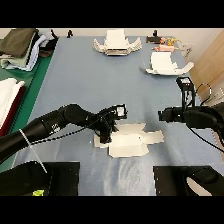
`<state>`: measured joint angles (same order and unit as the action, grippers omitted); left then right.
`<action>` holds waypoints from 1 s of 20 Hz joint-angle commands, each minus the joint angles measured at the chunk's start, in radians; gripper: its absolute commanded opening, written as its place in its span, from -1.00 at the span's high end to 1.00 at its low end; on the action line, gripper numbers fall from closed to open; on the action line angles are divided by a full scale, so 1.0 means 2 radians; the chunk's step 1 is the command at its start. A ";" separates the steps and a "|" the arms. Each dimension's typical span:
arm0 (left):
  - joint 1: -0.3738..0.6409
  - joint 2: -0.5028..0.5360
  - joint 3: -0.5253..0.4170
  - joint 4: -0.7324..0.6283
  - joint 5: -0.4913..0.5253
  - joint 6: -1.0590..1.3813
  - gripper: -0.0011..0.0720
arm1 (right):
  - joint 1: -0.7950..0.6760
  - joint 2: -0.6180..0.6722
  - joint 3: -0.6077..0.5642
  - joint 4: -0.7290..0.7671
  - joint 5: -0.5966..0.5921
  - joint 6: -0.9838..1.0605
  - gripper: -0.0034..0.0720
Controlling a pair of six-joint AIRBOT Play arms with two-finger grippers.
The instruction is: Fold the box.
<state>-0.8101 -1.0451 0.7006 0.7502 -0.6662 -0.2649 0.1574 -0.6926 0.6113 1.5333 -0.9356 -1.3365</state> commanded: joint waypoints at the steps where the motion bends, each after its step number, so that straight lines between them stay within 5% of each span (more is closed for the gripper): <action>1: 0.004 0.000 0.012 -0.007 0.005 0.006 0.93 | 0.000 0.000 0.000 0.000 0.000 0.000 0.68; 20: -0.025 -0.035 0.007 -0.016 -0.008 0.040 0.94 | 0.000 0.000 0.000 -0.001 0.002 0.000 0.68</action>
<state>-0.8288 -1.1095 0.7177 0.7162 -0.6724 -0.2184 0.1574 -0.6930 0.6113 1.5333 -0.9325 -1.3369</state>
